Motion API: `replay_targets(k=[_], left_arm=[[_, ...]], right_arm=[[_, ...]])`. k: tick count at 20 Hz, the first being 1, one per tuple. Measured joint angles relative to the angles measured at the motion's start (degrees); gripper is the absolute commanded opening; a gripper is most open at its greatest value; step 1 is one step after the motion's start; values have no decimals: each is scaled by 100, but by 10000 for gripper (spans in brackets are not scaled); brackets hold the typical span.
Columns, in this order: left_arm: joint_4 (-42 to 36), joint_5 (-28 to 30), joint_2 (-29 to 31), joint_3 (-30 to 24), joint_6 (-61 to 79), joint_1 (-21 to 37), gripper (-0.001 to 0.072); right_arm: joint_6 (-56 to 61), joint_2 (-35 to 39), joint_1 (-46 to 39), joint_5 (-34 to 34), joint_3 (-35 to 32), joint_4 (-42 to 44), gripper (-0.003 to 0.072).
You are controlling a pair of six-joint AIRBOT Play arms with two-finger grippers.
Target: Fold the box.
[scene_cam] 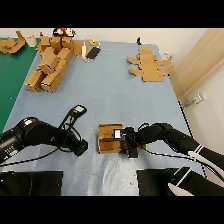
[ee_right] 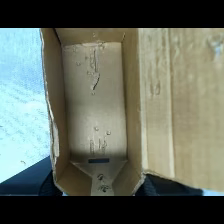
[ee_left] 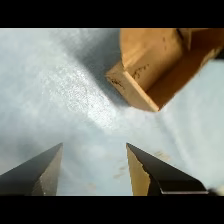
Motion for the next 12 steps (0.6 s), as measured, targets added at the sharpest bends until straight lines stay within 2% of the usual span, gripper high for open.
replay_targets(k=[2, 3, 8, 12], left_arm=[[-76, 341, -13, -179, 1344, 31, 610], [-101, 437, -74, -236, 1912, 46, 694], [-448, 922, -540, -361, 3947, 63, 695], [-1502, 1235, -876, -382, 5337, 63, 695]], right_arm=[[2, 0, 0, 0, 0, 0, 513], [2, 0, 0, 0, 0, 0, 514], [2, 0, 0, 0, 0, 0, 514], [2, 0, 0, 0, 0, 0, 514]])
